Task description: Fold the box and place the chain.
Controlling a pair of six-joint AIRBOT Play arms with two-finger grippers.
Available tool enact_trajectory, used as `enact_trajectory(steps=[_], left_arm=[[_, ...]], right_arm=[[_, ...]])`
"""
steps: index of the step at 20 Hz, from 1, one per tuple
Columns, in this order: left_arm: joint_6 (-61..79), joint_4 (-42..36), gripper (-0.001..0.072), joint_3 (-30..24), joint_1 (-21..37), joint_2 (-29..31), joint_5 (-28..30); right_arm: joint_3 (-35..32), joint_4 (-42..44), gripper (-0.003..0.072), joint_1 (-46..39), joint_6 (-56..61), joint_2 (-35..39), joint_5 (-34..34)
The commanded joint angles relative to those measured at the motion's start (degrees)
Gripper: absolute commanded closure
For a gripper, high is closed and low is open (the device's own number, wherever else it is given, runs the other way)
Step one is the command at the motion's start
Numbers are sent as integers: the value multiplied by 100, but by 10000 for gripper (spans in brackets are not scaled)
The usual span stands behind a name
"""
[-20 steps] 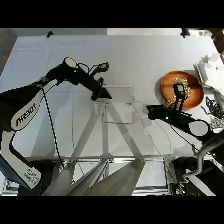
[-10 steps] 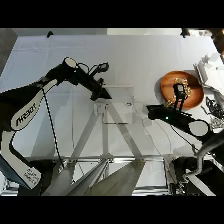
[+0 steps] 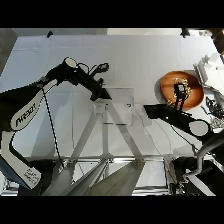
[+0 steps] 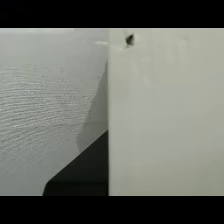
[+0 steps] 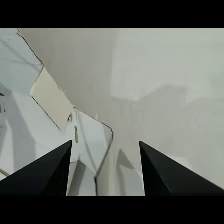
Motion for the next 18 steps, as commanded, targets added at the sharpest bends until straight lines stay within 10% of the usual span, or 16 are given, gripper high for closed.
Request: enact_trajectory(steps=[1,11,18], left_arm=[[0,92,705,7,39,254,-201],[-2072,1530,713,-205,529,3801,-796],[-745,494,706,-3534,577,4518,1539]], right_arm=[[166,96,219,4,2,96,9],[667,46,220,2,0,1539,-28],[664,-367,222,2,0,1622,31]])
